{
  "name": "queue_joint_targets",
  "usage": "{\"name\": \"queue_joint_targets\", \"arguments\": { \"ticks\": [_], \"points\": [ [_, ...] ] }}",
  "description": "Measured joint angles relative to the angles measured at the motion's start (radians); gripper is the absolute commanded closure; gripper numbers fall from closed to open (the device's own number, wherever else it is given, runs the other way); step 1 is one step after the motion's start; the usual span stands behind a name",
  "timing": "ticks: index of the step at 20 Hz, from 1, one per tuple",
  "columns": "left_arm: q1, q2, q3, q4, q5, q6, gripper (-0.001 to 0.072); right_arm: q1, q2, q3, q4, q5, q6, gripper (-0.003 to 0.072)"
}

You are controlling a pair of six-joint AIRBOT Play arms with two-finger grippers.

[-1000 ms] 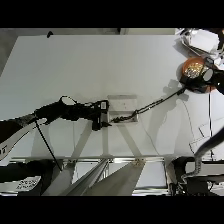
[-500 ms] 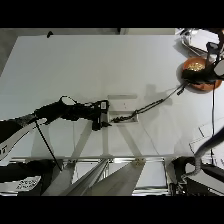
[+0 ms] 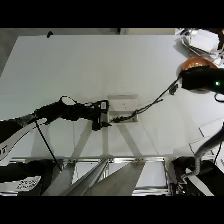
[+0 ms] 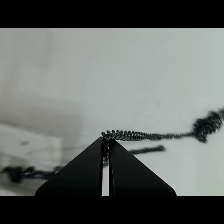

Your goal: Fold the box and place the chain.

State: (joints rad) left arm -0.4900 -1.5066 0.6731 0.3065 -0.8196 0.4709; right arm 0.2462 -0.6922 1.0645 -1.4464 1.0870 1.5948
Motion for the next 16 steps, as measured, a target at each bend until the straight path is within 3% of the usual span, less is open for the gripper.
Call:
{"name": "queue_joint_targets", "arguments": {
  "ticks": [9, 16],
  "points": [
    [0.0, 0.0, 0.0, 0.0, 0.0, 0.0, 0.0501, 0.295, 0.123, 0.0, 0.169, -0.096, -0.003, 0.0669],
    [0.0, 0.0, 0.0, 0.0, 0.0, 0.0, 0.0501, 0.418, 0.036, 0.0, 0.214, -0.175, -0.003, 0.0669]
  ]
}}
